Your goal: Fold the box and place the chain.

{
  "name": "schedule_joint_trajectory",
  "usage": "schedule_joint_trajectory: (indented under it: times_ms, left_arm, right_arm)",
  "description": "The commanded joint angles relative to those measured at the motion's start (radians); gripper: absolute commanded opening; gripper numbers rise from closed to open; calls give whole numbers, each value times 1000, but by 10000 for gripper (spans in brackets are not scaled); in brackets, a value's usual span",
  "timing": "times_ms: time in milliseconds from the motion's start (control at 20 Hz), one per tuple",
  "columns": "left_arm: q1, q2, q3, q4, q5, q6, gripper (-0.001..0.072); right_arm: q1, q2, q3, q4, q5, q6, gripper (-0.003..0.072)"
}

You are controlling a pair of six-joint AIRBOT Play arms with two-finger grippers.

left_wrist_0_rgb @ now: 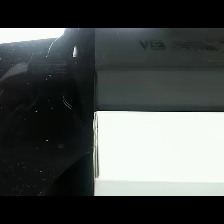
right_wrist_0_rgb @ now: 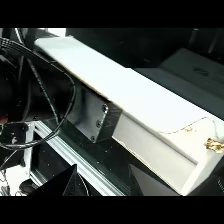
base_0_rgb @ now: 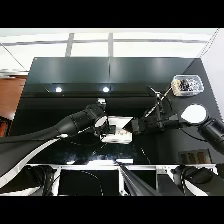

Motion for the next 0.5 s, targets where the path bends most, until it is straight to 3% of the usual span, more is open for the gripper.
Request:
schedule_joint_trajectory:
  times_ms: [0,150,300,400,450]
  left_arm:
    - [0,0,0,0,0,0,33]
    - [0,0,0,0,0,0,33]
    - [0,0,0,0,0,0,33]
    - [0,0,0,0,0,0,33]
    - [0,0,0,0,0,0,33]
  right_arm:
    - [-107,1,18,-14,70,-19,387]
    - [-315,1,52,-113,90,-41,387]
    - [-473,-21,52,-460,-127,137,386]
    - [-523,-84,52,-550,-219,203,417]
    - [-528,-125,52,-527,-254,201,720]
